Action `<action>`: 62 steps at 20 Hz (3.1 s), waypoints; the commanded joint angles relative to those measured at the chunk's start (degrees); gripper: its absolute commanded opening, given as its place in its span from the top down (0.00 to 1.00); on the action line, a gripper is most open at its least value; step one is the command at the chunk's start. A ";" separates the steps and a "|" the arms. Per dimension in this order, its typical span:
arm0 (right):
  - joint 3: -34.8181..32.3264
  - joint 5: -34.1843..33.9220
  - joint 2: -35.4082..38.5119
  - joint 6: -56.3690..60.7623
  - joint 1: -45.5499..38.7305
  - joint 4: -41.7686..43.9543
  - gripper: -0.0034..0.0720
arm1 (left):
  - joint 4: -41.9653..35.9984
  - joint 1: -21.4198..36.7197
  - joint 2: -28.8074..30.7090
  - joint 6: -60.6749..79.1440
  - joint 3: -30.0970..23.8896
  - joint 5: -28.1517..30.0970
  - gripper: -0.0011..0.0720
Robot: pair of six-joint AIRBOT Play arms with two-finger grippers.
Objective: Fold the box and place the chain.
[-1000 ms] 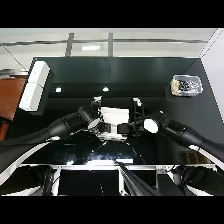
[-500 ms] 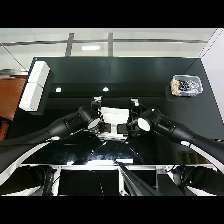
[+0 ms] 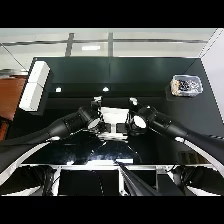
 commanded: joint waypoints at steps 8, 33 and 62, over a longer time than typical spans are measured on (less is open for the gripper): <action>3.41 2.75 -4.17 1.73 1.31 -0.59 0.64 | 0.04 0.00 -0.04 0.02 0.00 0.17 0.95; 3.41 2.62 -4.74 1.66 1.31 -1.53 0.92 | 0.02 0.00 -0.04 0.02 0.00 0.17 0.95; 5.70 3.91 -4.90 1.44 1.49 -1.01 0.93 | 0.04 0.00 -0.04 0.02 0.00 0.11 0.95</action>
